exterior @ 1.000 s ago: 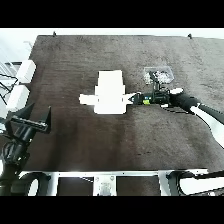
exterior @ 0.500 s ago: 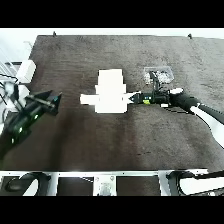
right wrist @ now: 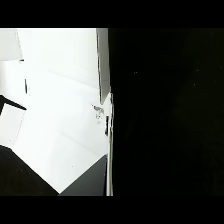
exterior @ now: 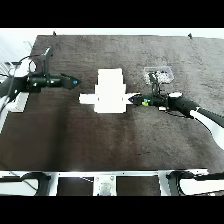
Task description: Fold the box and place the chain.
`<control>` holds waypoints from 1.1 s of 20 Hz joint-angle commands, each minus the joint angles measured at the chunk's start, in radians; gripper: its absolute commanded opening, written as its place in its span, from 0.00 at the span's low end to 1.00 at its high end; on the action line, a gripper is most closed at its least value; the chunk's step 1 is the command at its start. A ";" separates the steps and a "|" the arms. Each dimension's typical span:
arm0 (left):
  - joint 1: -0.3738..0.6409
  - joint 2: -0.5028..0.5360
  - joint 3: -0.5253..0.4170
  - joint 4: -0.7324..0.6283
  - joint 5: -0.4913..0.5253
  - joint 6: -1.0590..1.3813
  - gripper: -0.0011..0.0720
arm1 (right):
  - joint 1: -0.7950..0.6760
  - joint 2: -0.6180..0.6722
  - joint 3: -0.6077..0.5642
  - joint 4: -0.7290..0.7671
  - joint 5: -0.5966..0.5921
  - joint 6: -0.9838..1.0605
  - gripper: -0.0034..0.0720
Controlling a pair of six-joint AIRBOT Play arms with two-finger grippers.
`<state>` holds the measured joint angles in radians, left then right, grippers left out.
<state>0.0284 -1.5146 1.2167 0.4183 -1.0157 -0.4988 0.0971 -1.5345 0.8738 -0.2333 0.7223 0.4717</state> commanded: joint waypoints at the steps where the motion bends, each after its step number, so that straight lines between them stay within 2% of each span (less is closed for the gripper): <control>1: -0.045 -0.171 0.247 0.186 -0.077 -0.174 0.85 | 0.004 0.005 -0.020 0.031 -0.013 -0.040 0.06; 4: -0.103 -0.280 0.408 0.301 -0.105 -0.234 0.85 | 0.006 0.005 -0.020 0.031 -0.013 -0.050 0.06; 8: -0.120 -0.417 0.579 0.293 -0.160 -0.261 0.85 | 0.008 0.005 -0.020 0.031 -0.019 -0.080 0.06; 11: -0.146 -0.501 0.665 0.289 -0.218 -0.259 0.85 | 0.008 0.005 -0.020 0.031 -0.019 -0.091 0.06; 16: -0.172 -0.560 0.682 0.271 -0.195 -0.223 0.85 | 0.008 0.005 -0.020 0.031 -0.019 -0.092 0.06; 22: -0.173 -0.615 0.682 0.143 -0.200 -0.154 0.85 | 0.008 0.004 -0.020 0.028 -0.019 -0.092 0.06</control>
